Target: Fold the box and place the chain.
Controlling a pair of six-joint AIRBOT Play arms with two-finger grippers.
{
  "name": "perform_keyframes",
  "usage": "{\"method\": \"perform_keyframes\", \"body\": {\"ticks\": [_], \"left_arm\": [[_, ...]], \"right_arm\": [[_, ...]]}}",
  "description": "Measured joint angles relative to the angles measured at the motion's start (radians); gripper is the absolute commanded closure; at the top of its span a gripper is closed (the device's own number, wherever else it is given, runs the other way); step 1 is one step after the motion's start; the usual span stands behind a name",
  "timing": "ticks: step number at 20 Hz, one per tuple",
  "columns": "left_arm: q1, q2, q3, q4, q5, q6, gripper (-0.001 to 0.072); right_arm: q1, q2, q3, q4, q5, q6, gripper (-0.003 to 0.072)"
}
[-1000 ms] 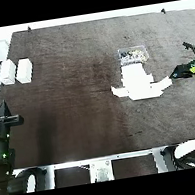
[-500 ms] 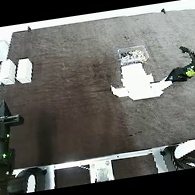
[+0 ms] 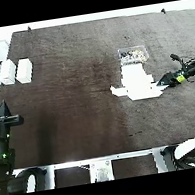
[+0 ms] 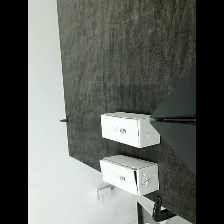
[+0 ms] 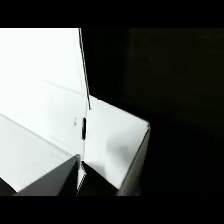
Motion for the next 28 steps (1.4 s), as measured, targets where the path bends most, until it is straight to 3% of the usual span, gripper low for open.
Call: {"method": "perform_keyframes", "body": {"ticks": [1,2,7,11,15,20,28], "left_arm": [[0.000,0.000,0.000,0.000,0.000,0.000,0.0688],[0.000,0.000,0.000,0.000,0.000,0.000,0.0687],[0.000,0.000,0.000,0.000,0.000,0.000,0.0688],[0.000,0.000,0.000,0.000,0.000,0.000,0.0687],[0.000,0.000,0.000,0.000,0.000,0.000,0.0687],[0.000,0.000,0.000,0.000,0.000,0.000,0.0688],[0.000,0.000,0.000,0.000,-0.023,0.000,0.0687]], "right_arm": [[0.001,-0.006,-0.008,0.019,0.001,-0.017,0.0641],[0.001,-0.010,-0.016,0.051,0.012,-0.037,0.0674],[0.009,0.047,-0.124,0.198,0.063,-0.121,0.0677],[0.084,0.170,-0.290,0.379,-0.038,-0.143,0.0678],[0.268,0.222,-0.357,0.511,-0.171,-0.121,0.0678],[0.482,0.206,-0.330,0.559,-0.379,-0.037,0.0678],[0.588,0.110,-0.220,0.507,-0.481,0.095,0.0679]]}}
